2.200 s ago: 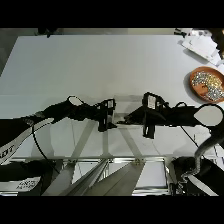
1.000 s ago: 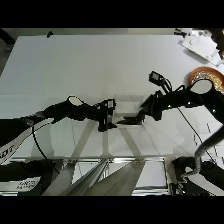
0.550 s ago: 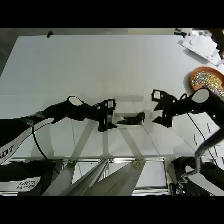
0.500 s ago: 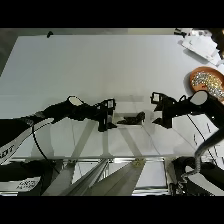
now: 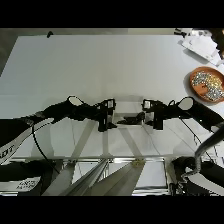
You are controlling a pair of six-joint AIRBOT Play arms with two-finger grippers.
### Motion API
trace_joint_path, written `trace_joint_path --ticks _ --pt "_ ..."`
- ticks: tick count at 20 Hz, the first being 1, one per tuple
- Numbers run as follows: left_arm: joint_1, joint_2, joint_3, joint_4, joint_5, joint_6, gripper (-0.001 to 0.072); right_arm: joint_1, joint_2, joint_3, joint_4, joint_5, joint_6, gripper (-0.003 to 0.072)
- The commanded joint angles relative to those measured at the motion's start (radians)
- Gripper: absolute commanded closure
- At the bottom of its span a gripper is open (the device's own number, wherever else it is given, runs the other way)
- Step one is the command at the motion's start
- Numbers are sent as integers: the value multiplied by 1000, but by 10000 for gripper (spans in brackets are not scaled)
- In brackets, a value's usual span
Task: Fold the box and place the chain.
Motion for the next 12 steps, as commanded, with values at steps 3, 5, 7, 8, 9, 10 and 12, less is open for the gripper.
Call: trace_joint_path --ticks 3,5,7,8,9,10,12 --pt "0 0 0 0 0 0 437 20 -15 -2 100 -39 -16 122" --pt "0 0 0 0 0 0 437 20 -15 -2 134 -37 -33 158" --pt "0 0 0 0 0 0 437 20 -15 -2 134 -34 -33 170" --pt "0 0 0 0 0 0 437 20 -15 -2 135 -23 -32 198" --pt "0 0 0 0 0 0 437 20 -15 -2 139 -4 -33 266" --pt "0 0 0 0 0 0 437 20 -15 -2 143 16 -33 295" --pt "0 0 0 0 0 0 437 20 -15 -2 144 18 -33 330"
